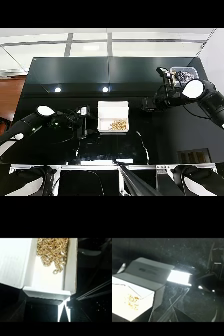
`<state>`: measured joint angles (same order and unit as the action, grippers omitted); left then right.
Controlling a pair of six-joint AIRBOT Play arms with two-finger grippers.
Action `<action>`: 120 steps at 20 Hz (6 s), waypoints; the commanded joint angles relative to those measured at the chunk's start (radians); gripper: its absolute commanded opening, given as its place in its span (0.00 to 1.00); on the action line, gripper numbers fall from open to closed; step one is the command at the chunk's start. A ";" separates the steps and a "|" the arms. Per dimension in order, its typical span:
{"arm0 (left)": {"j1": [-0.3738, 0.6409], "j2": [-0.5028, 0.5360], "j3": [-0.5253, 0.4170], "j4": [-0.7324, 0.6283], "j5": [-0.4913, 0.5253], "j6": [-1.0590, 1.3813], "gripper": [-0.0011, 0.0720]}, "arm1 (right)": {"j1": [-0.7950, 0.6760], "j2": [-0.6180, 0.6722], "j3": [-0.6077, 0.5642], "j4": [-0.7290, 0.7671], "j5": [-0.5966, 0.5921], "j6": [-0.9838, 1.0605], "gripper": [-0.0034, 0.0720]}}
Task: Fold the box and place the chain.
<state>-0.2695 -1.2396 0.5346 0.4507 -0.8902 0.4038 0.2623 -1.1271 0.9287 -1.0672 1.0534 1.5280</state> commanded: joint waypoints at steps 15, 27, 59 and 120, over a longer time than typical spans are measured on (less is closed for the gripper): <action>-0.001 -0.014 0.062 0.061 -0.013 -0.073 0.98 | 0.000 0.000 0.000 0.000 0.001 0.002 0.42; -0.044 -0.055 0.065 0.066 -0.018 -0.075 0.98 | 0.021 0.000 0.000 -0.002 0.000 0.001 0.42; -0.063 -0.109 0.164 0.144 -0.064 -0.068 0.93 | 0.029 0.000 0.000 -0.008 -0.019 0.001 0.42; -0.137 -0.131 0.190 0.080 0.063 -0.193 0.98 | -0.050 0.000 0.000 -0.027 -0.048 0.001 0.42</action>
<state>-0.4156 -1.3697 0.7235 0.5236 -0.8276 0.1776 0.2138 -1.1271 0.9287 -1.0897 1.0069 1.5284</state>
